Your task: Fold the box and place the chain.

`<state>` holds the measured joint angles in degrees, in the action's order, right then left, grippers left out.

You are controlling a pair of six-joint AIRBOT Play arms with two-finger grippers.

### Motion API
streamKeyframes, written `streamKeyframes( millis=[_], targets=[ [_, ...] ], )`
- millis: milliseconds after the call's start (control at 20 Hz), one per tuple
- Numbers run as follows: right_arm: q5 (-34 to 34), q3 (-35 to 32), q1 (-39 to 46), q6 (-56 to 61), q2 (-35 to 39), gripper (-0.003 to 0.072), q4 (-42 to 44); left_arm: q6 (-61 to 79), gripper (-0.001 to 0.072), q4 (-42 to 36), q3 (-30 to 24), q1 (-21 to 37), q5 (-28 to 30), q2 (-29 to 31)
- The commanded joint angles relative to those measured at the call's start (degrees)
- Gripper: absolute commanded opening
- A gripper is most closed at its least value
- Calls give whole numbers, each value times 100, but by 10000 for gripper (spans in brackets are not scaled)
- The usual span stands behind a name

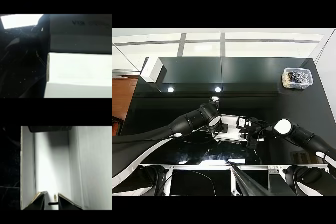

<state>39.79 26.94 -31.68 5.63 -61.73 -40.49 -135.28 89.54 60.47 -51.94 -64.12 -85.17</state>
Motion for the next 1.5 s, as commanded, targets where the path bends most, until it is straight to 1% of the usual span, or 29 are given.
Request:
streamKeyframes(
  millis=[0,50,100,150,200,250,350,400,450,500,550,650,700,750,800,900,950,1000,1050,1150,1250,1350,1400,1450],
  targets=[
    [-85,2,-24,22,-22,188,0,0,30,-4,2,0,7,-2],
    [-74,2,-24,22,-22,189,15,0,29,-4,2,0,7,-2],
    [-79,2,-24,24,-22,241,42,0,30,-4,2,0,4,-2],
    [-105,0,-24,24,-22,440,111,0,29,-4,2,0,4,-2],
    [-162,2,-24,22,-22,386,131,0,30,-4,2,0,4,-2],
    [-173,0,-24,24,-22,224,131,0,29,-4,2,0,4,-2],
    [-275,0,-24,66,-22,483,173,0,30,-4,2,0,4,-2],
    [-278,2,-20,87,-20,228,166,0,29,-4,2,0,7,-2],
    [-258,20,33,358,-4,132,44,0,30,-4,2,0,4,-2],
    [-179,46,142,1008,92,103,-184,0,30,-4,2,0,2,-2],
    [94,103,308,1840,260,46,-505,0,30,-4,2,0,2,-2],
    [1108,273,896,3652,758,45,-1150,2,30,-4,2,0,0,-2],
    [1580,310,1344,4559,1058,44,-1386,0,30,-2,2,0,0,-2],
    [1897,291,1864,5294,1294,39,-1532,2,29,0,2,0,2,-2],
    [2124,243,2514,5963,1425,19,-1543,2,30,0,2,0,13,-2],
    [2170,15,3775,6922,1357,21,-1469,2,29,-4,2,0,59,-2],
    [2179,-151,4277,7187,1248,30,-1381,2,29,-7,2,0,61,-2],
    [2328,-315,4682,7195,1064,30,-1226,2,29,-7,2,0,59,-2],
    [2514,-439,4883,7187,846,31,-1082,2,30,-7,2,0,59,-2],
    [2798,-603,4760,6889,361,31,-739,0,29,-7,2,0,57,-2],
    [2830,-636,4186,6732,-68,31,-505,2,30,-7,2,0,57,-2],
    [2406,-636,3469,6568,-378,30,-168,0,30,-4,2,0,61,-2],
    [2100,-623,3180,6432,-485,31,122,2,29,-7,2,0,59,-2],
    [1937,-588,2981,6236,-540,31,402,2,29,-4,2,0,61,-2]
  ],
)
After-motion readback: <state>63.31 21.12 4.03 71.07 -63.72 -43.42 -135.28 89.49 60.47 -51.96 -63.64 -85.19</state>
